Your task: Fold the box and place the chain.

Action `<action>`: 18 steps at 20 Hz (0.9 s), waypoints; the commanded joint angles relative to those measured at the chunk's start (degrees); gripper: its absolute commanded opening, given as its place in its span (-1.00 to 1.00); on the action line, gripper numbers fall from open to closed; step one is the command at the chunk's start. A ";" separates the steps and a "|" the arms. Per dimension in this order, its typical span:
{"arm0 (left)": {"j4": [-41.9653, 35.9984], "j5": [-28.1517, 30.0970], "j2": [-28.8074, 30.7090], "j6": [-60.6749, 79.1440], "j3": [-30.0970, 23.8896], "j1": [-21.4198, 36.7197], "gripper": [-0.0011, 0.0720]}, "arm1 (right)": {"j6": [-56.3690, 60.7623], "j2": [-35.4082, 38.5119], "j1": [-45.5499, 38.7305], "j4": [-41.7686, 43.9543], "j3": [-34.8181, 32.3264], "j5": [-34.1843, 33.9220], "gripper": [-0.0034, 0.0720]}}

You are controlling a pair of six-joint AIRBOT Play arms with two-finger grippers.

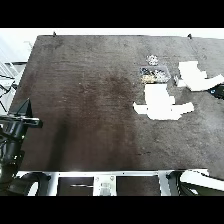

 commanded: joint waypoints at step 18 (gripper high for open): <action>0.02 0.02 0.00 0.02 0.04 0.00 -0.92 | 2.14 -33.05 5.09 -1.11 18.93 24.30 0.47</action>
